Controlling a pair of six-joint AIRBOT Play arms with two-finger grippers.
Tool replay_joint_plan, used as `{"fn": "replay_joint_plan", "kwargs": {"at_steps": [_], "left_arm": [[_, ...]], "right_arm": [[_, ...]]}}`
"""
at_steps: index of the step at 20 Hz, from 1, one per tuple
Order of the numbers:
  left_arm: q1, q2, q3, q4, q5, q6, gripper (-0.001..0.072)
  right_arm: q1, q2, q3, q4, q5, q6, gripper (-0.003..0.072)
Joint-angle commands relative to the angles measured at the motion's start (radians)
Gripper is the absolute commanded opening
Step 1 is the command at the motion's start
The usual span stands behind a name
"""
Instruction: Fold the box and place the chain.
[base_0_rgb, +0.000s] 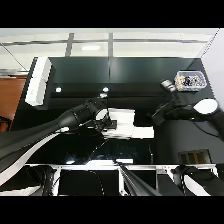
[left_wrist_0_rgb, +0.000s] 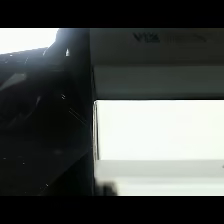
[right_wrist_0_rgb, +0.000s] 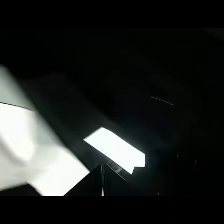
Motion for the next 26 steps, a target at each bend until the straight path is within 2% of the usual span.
{"fn": "replay_joint_plan", "kwargs": {"at_steps": [1, 4, 7, 9, 13, 15, 17, 18, 19, 20, 25, 26], "left_arm": [[0.023, 0.0, 0.0, 0.0, -0.005, -0.037, 0.0027], [0.035, 0.0, 0.0, 0.0, -0.018, -0.034, 0.0027], [0.035, 0.0, 0.0, -0.001, -0.016, -0.034, 0.0027], [0.035, 0.0, 0.0, 0.0, -0.016, -0.034, 0.0027], [0.035, 0.0, 0.0, -0.001, -0.016, -0.035, 0.0027], [0.035, 0.0, 0.0, 0.0, -0.016, -0.035, 0.0027], [0.035, 0.0, 0.0, -0.001, -0.016, -0.035, 0.0027], [0.035, 0.0, 0.0, -0.001, -0.016, -0.035, 0.0026], [0.035, 0.0, 0.0, -0.001, -0.016, -0.035, 0.0027], [0.035, 0.0, 0.0, -0.001, -0.016, -0.035, 0.0027], [0.035, 0.0, 0.0, -0.001, -0.016, -0.035, 0.0027], [0.035, 0.0, 0.0, -0.001, -0.016, -0.035, 0.0027]], "right_arm": [[-0.258, 0.022, -0.024, -0.15, 0.014, 0.32, 0.0009], [-0.357, -0.011, -0.127, -0.094, 0.058, 0.401, 0.0009], [-0.297, -0.114, -0.183, 0.039, 0.151, 0.34, 0.0009], [-0.197, -0.203, -0.183, 0.114, 0.152, 0.318, 0.0009], [-0.009, -0.334, -0.163, 0.355, 0.135, 0.174, 0.0009], [0.029, -0.341, -0.124, 0.347, 0.117, 0.168, 0.0009], [0.028, -0.341, -0.072, 0.347, 0.148, 0.168, 0.0011], [0.028, -0.341, -0.051, 0.358, 0.17, 0.169, 0.0196], [0.028, -0.341, -0.031, 0.359, 0.199, 0.168, 0.0551], [0.028, -0.341, -0.012, 0.359, 0.23, 0.167, 0.0654], [0.065, -0.341, 0.0, 0.433, 0.284, 0.168, 0.0651], [0.087, -0.341, 0.001, 0.443, 0.278, 0.168, 0.0539]]}}
